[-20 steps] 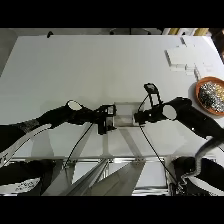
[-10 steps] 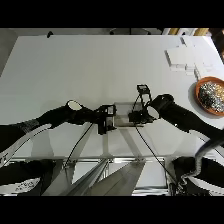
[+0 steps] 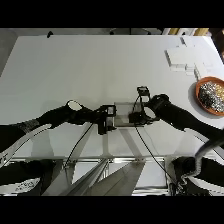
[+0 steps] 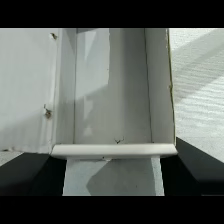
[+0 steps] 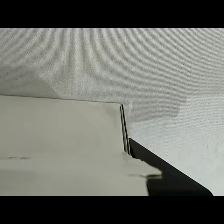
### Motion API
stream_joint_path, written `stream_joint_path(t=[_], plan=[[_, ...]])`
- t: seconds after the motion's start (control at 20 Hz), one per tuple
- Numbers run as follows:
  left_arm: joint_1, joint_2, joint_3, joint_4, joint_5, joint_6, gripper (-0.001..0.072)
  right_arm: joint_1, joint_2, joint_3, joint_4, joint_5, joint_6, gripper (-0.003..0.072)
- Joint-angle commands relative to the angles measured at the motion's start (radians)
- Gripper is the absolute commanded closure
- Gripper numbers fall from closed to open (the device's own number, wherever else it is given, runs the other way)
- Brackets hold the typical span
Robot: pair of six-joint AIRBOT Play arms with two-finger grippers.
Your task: Fold the box and place the chain.
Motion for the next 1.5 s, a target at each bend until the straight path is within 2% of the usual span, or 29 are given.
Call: stream_joint_path(t=[0.0,0.1,0.15,0.25,0.4,0.45,0.5,0.55,0.65,0.7,0.75,0.85,0.9,1.0,1.1,1.15,1.3,1.45], plan=[[0.000,0.000,0.000,0.000,0.000,0.000,0.0499,0.011,-0.019,0.000,-0.002,0.005,0.004,0.0418],[0.000,0.000,0.000,0.000,0.000,0.000,0.0499,0.024,-0.022,0.000,-0.006,0.002,0.004,0.0510],[0.000,0.000,0.000,0.000,0.000,0.000,0.0499,0.024,-0.022,0.000,-0.006,0.001,0.004,0.0533],[0.000,0.000,0.000,0.000,0.000,0.000,0.0499,0.024,-0.022,0.000,-0.006,0.007,0.003,0.0666],[0.000,0.000,0.000,0.000,0.000,0.000,0.0499,0.024,-0.022,0.000,-0.014,0.024,0.003,0.0666],[0.000,0.000,0.000,0.000,0.000,0.000,0.0499,0.024,-0.022,0.000,-0.014,0.024,0.003,0.0645],[0.000,0.000,0.000,0.000,0.000,0.000,0.0499,0.024,-0.022,0.000,-0.014,0.024,0.003,0.0544],[0.000,0.000,0.000,0.000,0.000,0.000,0.0499,0.024,-0.022,0.000,-0.014,0.024,0.003,0.0504],[0.000,0.000,0.000,0.000,0.000,0.000,0.0499,0.024,-0.021,0.000,-0.014,0.024,0.003,0.0528],[0.000,0.000,0.000,0.000,0.000,0.000,0.0499,0.024,-0.021,0.000,-0.014,0.024,0.002,0.0631],[0.000,0.000,0.000,0.000,0.000,0.000,0.0499,0.024,-0.021,0.000,-0.014,0.024,0.002,0.0666],[0.000,0.000,0.000,0.000,0.000,0.000,0.0499,0.024,-0.020,0.000,-0.014,0.024,-0.002,0.0666],[0.000,0.000,0.000,0.000,0.000,0.000,0.0499,0.024,-0.014,0.000,-0.016,0.024,-0.018,0.0647],[0.000,0.000,0.000,0.000,0.000,0.000,0.0499,0.024,0.011,0.000,-0.027,0.024,-0.056,0.0367],[0.000,0.000,0.000,0.000,0.000,0.000,0.0499,0.024,0.071,0.000,-0.052,0.036,-0.139,0.0269],[0.000,0.000,0.000,0.000,0.000,0.000,0.0499,0.024,0.114,0.000,-0.059,0.048,-0.190,0.0244],[0.000,0.000,0.000,0.000,0.000,0.000,0.0499,0.023,0.301,0.001,-0.071,0.076,-0.345,0.0246],[0.000,0.000,0.000,0.000,0.000,0.000,0.0499,-0.034,0.475,0.016,-0.182,0.081,-0.417,0.0254]])
